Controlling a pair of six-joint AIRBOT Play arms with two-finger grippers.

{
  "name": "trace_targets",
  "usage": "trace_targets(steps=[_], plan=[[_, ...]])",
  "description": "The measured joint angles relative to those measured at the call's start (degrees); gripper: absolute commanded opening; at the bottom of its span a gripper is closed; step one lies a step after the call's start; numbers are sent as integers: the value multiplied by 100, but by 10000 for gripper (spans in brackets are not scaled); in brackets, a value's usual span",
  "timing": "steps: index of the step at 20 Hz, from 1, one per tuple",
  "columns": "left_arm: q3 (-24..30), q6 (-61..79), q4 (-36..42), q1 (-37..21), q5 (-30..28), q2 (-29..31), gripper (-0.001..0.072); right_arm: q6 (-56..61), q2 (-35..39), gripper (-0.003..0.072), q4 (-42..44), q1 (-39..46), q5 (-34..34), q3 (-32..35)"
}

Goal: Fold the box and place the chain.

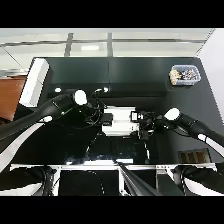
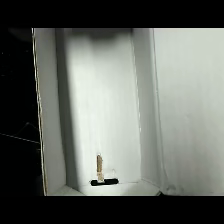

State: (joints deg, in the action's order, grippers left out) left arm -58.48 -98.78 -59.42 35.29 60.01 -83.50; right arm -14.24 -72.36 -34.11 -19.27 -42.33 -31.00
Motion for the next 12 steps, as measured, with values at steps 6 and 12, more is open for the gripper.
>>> trace_targets(steps=[6,12], plan=[[-2,-612,-699,352,-39,-2,494,0,0,415,0,0,0,0],[-4,-1200,-1272,516,-92,-7,494,0,0,415,0,0,0,0]])
